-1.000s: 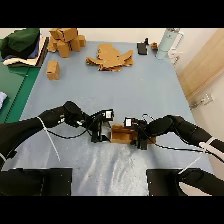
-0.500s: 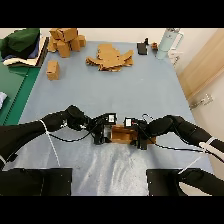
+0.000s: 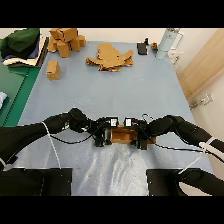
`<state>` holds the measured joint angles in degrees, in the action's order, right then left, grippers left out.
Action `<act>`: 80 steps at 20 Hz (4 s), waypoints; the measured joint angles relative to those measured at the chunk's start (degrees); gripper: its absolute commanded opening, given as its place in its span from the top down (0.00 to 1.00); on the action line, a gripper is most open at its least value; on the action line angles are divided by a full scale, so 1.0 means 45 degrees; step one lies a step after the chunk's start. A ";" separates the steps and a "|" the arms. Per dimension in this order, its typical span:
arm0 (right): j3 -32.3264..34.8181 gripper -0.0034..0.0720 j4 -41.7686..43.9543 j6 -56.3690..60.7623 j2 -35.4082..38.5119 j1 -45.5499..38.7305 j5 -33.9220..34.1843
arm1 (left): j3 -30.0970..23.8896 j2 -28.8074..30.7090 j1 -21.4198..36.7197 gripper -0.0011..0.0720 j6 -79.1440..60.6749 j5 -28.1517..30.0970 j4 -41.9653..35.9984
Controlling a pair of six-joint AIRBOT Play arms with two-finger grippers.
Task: Fold the box.
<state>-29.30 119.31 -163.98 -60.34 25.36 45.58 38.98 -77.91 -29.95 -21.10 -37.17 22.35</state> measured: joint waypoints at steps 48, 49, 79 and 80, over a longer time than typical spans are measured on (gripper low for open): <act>0.0000 0.28 -0.0005 0.0005 0.0005 0.0000 -0.0019 | -0.0019 0.0204 -0.0481 0.17 0.1991 0.0690 0.0850; 0.0000 0.28 0.0000 0.0005 0.0005 0.0000 -0.0019 | -0.0019 0.0199 -0.0481 0.17 0.1996 0.0690 0.0850; 0.0000 0.00 -0.2322 0.3162 0.3007 -0.0024 0.2302 | -0.0024 0.0199 -0.0481 0.17 0.2006 0.0690 0.0850; 0.0000 0.00 -0.2118 0.3371 0.3298 -0.0024 0.2633 | -0.0024 0.0199 -0.0481 0.17 0.2006 0.0695 0.0850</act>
<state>-29.30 109.78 -148.81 -45.50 25.26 57.43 38.87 -77.01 -32.12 -12.08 -34.04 26.17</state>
